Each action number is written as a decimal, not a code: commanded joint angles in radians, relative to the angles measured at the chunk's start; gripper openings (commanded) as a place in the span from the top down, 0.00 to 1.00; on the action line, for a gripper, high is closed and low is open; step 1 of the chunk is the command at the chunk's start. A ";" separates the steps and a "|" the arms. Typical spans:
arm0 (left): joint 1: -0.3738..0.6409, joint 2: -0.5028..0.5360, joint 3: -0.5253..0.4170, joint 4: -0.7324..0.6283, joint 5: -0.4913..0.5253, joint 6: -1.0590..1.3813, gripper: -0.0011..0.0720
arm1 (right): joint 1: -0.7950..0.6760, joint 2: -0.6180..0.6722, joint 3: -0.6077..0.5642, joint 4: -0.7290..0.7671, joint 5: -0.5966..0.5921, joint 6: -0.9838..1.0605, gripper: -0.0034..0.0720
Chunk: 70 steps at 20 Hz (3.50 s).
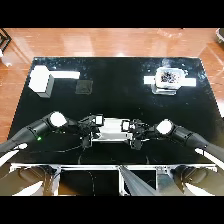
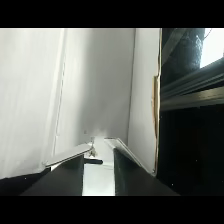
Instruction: Fold the box and place the chain.
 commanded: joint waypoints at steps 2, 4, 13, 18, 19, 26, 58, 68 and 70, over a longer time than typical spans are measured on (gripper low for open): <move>0.000 -0.002 0.001 -0.008 0.005 0.001 0.74 | 0.000 -0.001 0.000 0.001 0.000 0.000 0.56; -0.003 -0.002 0.001 -0.008 0.027 0.001 0.74 | 0.000 0.000 0.000 0.001 0.000 0.000 0.56; -0.039 -0.002 0.001 -0.016 0.043 0.000 0.43 | 0.000 -0.001 0.000 0.001 0.000 0.000 0.56; -0.039 -0.002 0.001 -0.015 0.039 -0.003 0.44 | 0.000 -0.001 0.000 0.001 0.000 0.000 0.56; -0.039 -0.002 0.001 -0.015 0.039 -0.003 0.58 | 0.000 -0.001 0.000 0.001 0.000 0.000 0.56; -0.037 -0.001 0.002 -0.006 0.029 -0.003 0.96 | 0.000 -0.001 0.000 0.001 0.000 0.000 0.56; 0.405 -0.004 -0.179 -0.069 -0.087 -1.140 0.95 | 0.000 -0.001 0.000 0.001 0.000 0.000 0.56; 0.368 0.014 -0.172 -0.232 -0.113 -1.035 0.67 | 0.000 -0.001 0.000 0.001 -0.001 0.001 0.56; 0.368 0.031 -0.161 -0.223 -0.138 -1.036 0.32 | 0.000 -0.001 0.000 0.001 -0.001 0.001 0.56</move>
